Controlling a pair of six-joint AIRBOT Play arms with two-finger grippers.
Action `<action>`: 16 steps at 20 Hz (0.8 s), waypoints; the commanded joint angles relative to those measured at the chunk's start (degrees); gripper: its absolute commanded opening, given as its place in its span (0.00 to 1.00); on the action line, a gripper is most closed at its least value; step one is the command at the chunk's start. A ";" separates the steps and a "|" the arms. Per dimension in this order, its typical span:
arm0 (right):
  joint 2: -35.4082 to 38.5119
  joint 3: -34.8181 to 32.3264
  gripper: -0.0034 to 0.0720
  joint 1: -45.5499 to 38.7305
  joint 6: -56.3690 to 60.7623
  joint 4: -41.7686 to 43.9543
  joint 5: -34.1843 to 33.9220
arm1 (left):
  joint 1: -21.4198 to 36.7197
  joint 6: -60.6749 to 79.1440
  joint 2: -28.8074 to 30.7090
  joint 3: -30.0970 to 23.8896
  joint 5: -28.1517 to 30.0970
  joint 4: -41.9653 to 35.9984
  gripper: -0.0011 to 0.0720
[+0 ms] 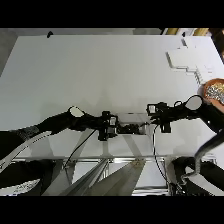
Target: Fold the box and place the chain.
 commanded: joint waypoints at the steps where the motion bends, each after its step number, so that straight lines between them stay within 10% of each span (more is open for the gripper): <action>1: -1.25 -0.92 0.26 -0.04 -2.97 3.06 -1.51 | 0.00 0.00 0.04 -0.02 0.02 0.02 0.52; 16: -1.27 -6.05 0.29 -0.04 -7.98 7.61 -7.21 | 0.00 0.00 0.04 -0.02 0.02 0.02 0.52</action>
